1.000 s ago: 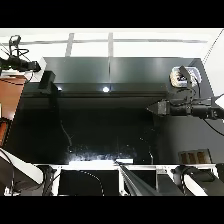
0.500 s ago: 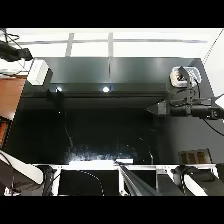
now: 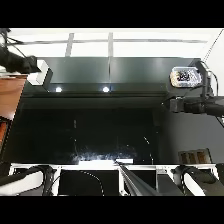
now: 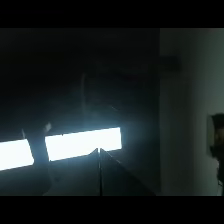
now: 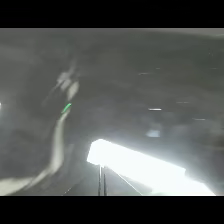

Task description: Fold the box and place the chain.

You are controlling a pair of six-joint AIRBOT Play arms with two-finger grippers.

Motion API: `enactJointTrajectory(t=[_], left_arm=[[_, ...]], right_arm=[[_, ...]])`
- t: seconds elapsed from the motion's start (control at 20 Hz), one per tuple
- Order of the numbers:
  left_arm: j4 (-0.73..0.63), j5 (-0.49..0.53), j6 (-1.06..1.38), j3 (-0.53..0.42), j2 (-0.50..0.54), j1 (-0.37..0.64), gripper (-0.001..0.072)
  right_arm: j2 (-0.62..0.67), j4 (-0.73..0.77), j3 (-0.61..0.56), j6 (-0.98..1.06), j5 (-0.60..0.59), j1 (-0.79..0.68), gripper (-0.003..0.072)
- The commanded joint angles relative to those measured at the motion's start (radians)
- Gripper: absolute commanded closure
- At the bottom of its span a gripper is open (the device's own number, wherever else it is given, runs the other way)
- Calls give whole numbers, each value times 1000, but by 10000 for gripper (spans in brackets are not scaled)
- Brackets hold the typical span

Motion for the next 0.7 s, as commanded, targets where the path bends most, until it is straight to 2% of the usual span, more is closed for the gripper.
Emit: enactJointTrajectory(t=[0.0,0.1,0.2,0.4,0.65], left_arm=[[-23,394,23,-547,399,-159,678],[-27,509,22,-772,573,-189,678],[-34,524,18,-873,696,-186,678],[-23,519,18,-898,818,-186,677],[-23,528,18,-898,837,-186,678]], right_arm=[[105,-189,-80,64,-185,-11,648],[114,-230,-124,63,-245,-10,649],[113,-267,-125,62,-237,-11,650],[113,-266,-125,62,-237,-10,650],[113,-266,-125,62,-236,-10,650]])
